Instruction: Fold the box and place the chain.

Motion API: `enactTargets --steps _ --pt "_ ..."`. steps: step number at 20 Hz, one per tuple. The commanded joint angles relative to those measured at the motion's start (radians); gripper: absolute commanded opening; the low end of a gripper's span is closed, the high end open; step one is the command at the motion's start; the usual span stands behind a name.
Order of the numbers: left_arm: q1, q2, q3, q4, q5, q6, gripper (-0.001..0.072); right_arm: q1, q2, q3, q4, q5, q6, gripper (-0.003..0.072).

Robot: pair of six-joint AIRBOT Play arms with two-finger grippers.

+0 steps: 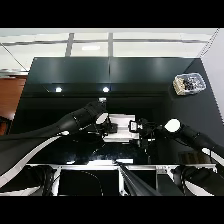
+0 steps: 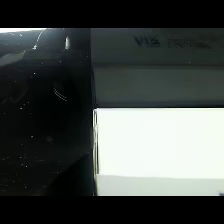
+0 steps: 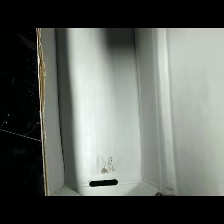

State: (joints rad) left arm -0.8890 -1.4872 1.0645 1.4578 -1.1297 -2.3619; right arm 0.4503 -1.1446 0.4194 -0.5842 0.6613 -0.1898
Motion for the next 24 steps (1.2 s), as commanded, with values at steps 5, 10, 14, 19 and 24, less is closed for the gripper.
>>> enactTargets --steps 5,10,14,19,24 --pt "-0.003 -0.001 0.002 0.001 -0.032 0.001 0.0343 0.000 -0.001 0.000 0.000 0.000 0.000 0.0409" --pt "-0.003 -0.001 0.002 0.001 -0.031 0.001 0.0148 0.000 -0.001 0.000 0.000 0.000 0.000 0.0409" --pt "-0.001 -0.001 0.002 0.001 -0.027 0.001 0.0023 0.000 -0.001 0.000 0.000 0.001 0.000 0.0409" --pt "-0.001 -0.001 0.002 0.006 -0.024 0.002 0.0023 0.000 -0.001 0.000 0.000 0.002 0.003 0.0412" --pt "0.000 0.005 0.002 0.026 -0.025 0.001 0.0023 -0.002 0.029 0.030 -0.135 0.044 0.186 0.0660"
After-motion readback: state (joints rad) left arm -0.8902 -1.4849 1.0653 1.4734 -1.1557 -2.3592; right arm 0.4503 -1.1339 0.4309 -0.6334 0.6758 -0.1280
